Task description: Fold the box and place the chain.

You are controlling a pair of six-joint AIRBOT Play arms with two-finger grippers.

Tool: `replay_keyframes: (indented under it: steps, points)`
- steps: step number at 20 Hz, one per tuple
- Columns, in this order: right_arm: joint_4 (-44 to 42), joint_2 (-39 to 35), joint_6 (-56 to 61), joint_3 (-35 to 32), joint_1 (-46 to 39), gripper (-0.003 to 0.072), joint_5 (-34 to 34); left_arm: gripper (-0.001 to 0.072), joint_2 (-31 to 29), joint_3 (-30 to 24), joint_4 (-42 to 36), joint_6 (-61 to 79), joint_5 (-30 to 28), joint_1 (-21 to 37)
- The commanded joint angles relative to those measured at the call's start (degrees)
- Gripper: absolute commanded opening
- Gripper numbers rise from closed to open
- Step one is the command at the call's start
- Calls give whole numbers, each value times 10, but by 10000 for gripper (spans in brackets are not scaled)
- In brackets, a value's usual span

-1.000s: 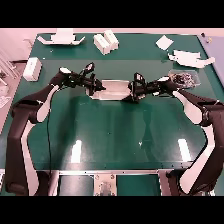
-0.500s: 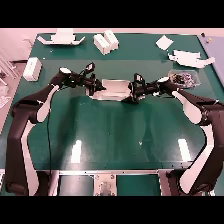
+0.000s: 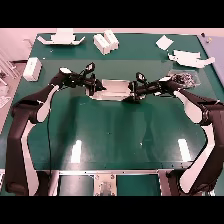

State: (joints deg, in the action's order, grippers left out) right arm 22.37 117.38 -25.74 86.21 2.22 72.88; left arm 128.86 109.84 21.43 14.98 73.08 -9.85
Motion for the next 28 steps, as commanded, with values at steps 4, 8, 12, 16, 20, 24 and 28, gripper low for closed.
replay_keyframes:
  steps: [4, 8, 12, 16, 20, 24, 28]
  points:
    - [3, 4, 16, 2, 1, 653, 1, 22, 0, 0, 0, 0, 0, 0]
    - [3, 10, 15, 2, 1, 649, 1, 22, 0, 0, 0, 0, 0, 0]
    - [3, 12, 15, 3, 1, 634, 0, 22, 0, 0, 0, 0, 0, 0]
    - [2, 12, 14, 3, 1, 574, 0, 22, 0, 0, 0, 0, 0, 0]
    - [2, 12, 13, 2, 0, 556, 0, 22, 0, 0, 0, 0, 0, 0]
    - [2, 12, 11, 2, -1, 556, 0, 22, 0, 0, 0, 0, 1, 0]
    - [2, 12, 11, 2, -3, 556, 2, 22, 0, 0, 0, 0, 0, 0]
